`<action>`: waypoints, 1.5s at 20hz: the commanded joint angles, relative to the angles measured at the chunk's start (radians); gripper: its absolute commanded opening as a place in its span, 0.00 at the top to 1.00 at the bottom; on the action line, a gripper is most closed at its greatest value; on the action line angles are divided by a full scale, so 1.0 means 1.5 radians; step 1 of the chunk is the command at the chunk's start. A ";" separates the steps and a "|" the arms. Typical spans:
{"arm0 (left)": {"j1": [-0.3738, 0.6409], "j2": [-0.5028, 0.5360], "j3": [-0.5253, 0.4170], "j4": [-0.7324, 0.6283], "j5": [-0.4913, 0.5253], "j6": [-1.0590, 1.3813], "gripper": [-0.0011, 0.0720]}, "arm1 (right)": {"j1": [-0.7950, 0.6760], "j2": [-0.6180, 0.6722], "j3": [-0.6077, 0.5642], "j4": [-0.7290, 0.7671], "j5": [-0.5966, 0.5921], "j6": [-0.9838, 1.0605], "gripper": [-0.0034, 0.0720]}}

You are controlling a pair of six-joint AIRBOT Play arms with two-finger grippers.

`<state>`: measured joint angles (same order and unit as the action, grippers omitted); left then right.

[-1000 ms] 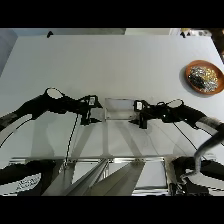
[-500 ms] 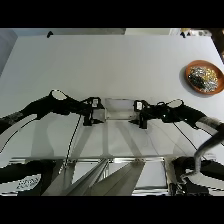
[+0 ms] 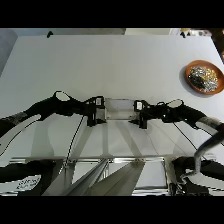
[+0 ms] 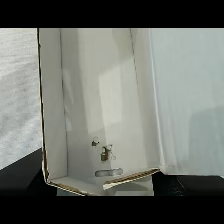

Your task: Fold the box and place the chain.

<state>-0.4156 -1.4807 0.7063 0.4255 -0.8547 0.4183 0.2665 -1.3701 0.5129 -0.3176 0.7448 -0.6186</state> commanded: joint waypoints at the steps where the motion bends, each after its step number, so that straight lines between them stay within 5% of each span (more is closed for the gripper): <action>1: -0.010 -0.012 -0.001 -0.010 0.016 -0.015 0.02 | 0.000 0.001 0.000 0.000 0.000 0.000 0.54; 12: -0.025 -0.025 -0.001 -0.054 0.024 0.036 0.03 | 0.000 0.001 0.000 0.000 0.000 0.000 0.54; 13: -0.027 -0.025 -0.001 -0.057 0.024 0.035 0.12 | 0.000 0.001 0.000 0.000 0.000 0.000 0.54; 16: -0.027 -0.025 -0.001 -0.057 0.016 0.035 0.79 | 0.000 0.001 0.000 0.000 0.000 0.000 0.54; 17: -0.027 -0.025 -0.001 -0.056 0.013 0.035 0.84 | 0.000 0.001 0.000 0.000 0.000 0.000 0.54; 30: -0.027 -0.025 -0.001 -0.057 0.013 0.035 0.84 | 0.000 0.001 0.000 0.000 0.000 0.000 0.54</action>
<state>-0.4561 -1.5181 0.7059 0.3405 -0.8314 0.4702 0.2661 -1.3701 0.5129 -0.3176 0.7456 -0.6182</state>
